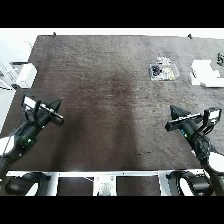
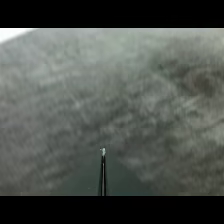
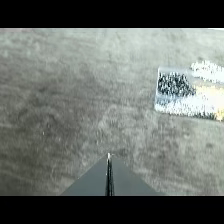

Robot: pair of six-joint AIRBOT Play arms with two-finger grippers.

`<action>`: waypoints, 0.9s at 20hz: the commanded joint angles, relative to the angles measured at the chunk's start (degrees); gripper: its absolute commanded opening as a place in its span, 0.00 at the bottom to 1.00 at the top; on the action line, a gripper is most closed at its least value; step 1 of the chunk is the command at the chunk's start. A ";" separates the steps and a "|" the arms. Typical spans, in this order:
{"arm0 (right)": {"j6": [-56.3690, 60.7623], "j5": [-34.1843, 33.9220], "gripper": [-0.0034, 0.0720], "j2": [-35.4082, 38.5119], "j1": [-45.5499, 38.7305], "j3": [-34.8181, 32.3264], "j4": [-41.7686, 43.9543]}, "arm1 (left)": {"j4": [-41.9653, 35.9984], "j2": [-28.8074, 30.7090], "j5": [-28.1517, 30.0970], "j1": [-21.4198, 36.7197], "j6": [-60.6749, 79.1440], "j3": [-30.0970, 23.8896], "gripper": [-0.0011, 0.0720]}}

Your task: Fold the box and place the chain.

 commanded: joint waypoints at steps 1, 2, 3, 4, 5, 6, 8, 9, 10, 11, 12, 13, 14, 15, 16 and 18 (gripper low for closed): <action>-0.20 0.39 0.05 1.68 0.02 -2.93 0.04 | -0.90 0.68 3.91 -1.31 -1.25 -4.35 0.04; -0.20 0.39 0.05 1.68 0.00 -3.39 0.02 | -0.85 0.68 4.22 -1.25 -1.90 -4.68 0.04; -0.20 0.42 0.05 1.68 0.00 -3.85 0.04 | -0.85 0.68 4.35 -1.25 -2.03 -4.68 0.04; -0.20 0.52 0.05 1.66 0.00 -4.33 0.04 | -0.85 0.68 4.11 -1.27 -2.01 -4.68 0.04; -0.20 0.52 0.05 1.66 0.00 -4.79 0.02 | -0.85 0.68 4.13 -1.25 -1.99 -4.68 0.04; -0.20 0.52 0.05 1.66 0.00 -5.16 0.02 | -0.85 0.68 4.15 -1.25 -2.01 -4.66 0.04; -0.22 0.52 0.05 1.66 0.00 -5.38 0.02 | -0.85 0.68 4.15 -1.27 -1.99 -4.63 0.04; -0.22 0.52 0.05 1.66 0.00 -5.38 0.02 | -0.85 0.68 4.15 -1.25 -2.01 -4.63 0.04; -0.22 0.52 0.05 1.66 0.00 -5.38 0.02 | -0.85 0.68 4.15 -1.25 -1.99 -4.63 0.04; -0.20 0.52 0.05 1.66 0.00 -5.38 0.02 | -0.85 0.68 4.15 -1.25 -1.99 -4.63 0.04; -0.22 0.52 0.05 1.66 0.00 -5.38 0.02 | -0.85 0.68 4.15 -1.25 -1.99 -4.63 0.04; -0.22 0.52 0.05 1.66 0.00 -5.38 0.02 | -0.85 0.68 4.15 -1.25 -2.01 -4.63 0.04; -0.22 0.52 0.05 1.66 0.00 -5.38 0.02 | -0.85 0.68 4.15 -1.25 -2.01 -4.63 0.04; -0.22 0.52 0.05 1.66 0.00 -5.38 0.02 | -0.85 0.68 4.15 -1.25 -2.01 -4.63 0.04; -0.22 0.52 0.05 1.66 0.00 -5.38 0.02 | -0.85 0.68 4.15 -1.25 -1.99 -4.63 0.04; -0.22 0.52 0.05 1.66 0.00 -5.38 0.02 | -0.85 0.68 4.15 -1.25 -1.99 -4.63 0.04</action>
